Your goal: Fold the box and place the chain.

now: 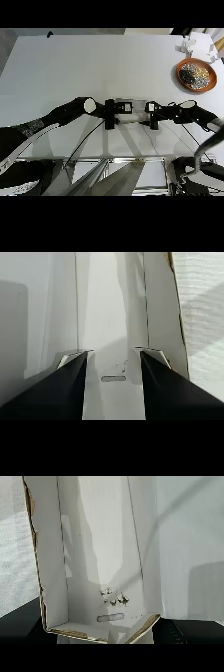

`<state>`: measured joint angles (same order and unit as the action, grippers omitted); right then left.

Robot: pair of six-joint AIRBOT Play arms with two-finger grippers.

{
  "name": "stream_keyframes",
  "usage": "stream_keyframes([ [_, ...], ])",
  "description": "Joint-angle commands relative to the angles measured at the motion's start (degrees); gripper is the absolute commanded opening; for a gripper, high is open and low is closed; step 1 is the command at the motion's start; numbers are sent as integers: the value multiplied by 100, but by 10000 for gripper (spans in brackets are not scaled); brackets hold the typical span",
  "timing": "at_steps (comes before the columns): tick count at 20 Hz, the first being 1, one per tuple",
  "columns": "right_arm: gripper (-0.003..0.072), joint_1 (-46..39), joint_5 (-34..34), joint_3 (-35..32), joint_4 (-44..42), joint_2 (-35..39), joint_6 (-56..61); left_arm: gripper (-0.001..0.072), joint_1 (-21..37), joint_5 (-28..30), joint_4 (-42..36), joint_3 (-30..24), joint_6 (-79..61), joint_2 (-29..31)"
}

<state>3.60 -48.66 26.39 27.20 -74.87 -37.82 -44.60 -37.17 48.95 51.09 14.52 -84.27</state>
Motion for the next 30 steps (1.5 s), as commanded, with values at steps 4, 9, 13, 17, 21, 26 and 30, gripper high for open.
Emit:
stream_keyframes([
  [4, 476, 2, 0, 4, -4, -2, 4, 7, 144, -444, 564, -2, 1768, 503],
  [9, 476, 2, 0, 4, -4, -2, 4, 2, 634, -1672, 1593, -2, 4234, 1537],
  [13, 476, 2, 0, 4, -4, -2, 4, 3, 1226, -1720, 2636, -201, 6640, 1880],
  [17, 476, 2, 0, 4, -4, -2, 4, 3, 1480, -1469, 2002, -671, 7401, 1692],
  [21, 476, 2, 0, 4, -4, 0, 4, 7, 1453, -1189, 1119, -693, 7219, 1016],
  [26, 476, 2, 0, 4, -4, -2, 4, 6, 1217, -1106, 46, -693, 6389, 623],
  [30, 476, 2, 0, 4, -4, 0, 4, 7, 1211, -1104, 149, -693, 6393, 520],
])
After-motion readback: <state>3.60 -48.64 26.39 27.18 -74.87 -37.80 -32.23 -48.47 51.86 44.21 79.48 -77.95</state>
